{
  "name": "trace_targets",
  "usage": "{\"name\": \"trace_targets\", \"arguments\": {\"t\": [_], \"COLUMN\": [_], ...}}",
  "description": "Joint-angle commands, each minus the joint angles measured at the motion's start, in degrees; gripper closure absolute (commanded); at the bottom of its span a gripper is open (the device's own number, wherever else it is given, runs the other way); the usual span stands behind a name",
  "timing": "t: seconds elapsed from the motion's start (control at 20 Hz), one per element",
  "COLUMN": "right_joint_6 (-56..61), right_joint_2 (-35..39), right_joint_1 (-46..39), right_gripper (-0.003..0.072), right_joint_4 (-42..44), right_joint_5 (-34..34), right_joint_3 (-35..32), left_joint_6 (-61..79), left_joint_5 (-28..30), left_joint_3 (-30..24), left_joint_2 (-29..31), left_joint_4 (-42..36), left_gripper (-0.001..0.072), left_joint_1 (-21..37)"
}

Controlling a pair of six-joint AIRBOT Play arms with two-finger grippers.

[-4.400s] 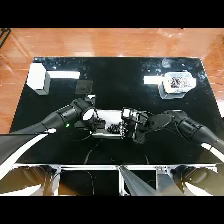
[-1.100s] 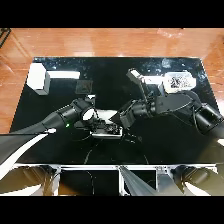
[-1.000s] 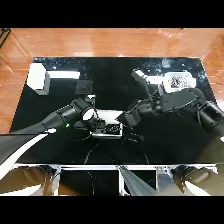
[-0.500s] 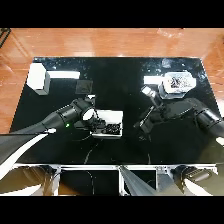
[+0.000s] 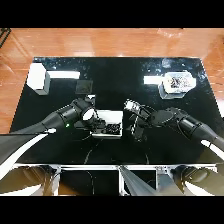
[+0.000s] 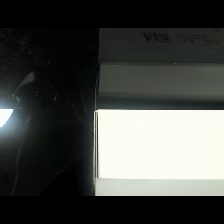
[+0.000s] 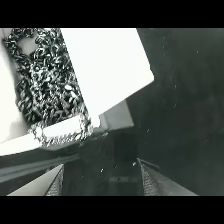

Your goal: Fold the box and place the chain.

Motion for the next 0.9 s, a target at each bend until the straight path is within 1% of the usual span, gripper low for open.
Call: {"name": "trace_targets", "arguments": {"t": [0.0,0.05,0.1,0.15,0.6,0.85], "right_joint_6": [-3.7,-4.9,-5.4,-5.3,-5.4,-5.3], "right_joint_2": [-0.3,-0.2,-0.2,-0.2,-0.2,-0.2], "right_joint_1": [0.9,1.3,1.8,2.2,3.2,3.2], "right_gripper": [0.0158,0.0159,0.023,0.0342,0.0338,0.0338], "right_joint_4": [4.2,5.0,5.0,5.0,4.7,0.3], "right_joint_5": [1.8,1.8,1.8,1.6,0.5,-1.6], "right_joint_3": [-0.1,-0.1,-0.1,-0.1,-0.1,-0.1], "left_joint_6": [0.0,0.0,0.0,0.0,0.0,0.0], "left_joint_5": [0.0,0.0,0.0,0.0,-0.1,-0.1], "left_joint_3": [0.0,0.0,0.0,0.0,0.0,0.0], "left_joint_2": [0.0,0.0,0.0,0.0,0.0,0.0], "left_joint_4": [0.0,0.0,0.0,0.0,0.0,0.0], "left_gripper": [0.0687,0.0688,0.0687,0.0687,0.0688,0.0688], "left_joint_1": [0.0,0.0,0.0,0.0,0.0,0.0]}}
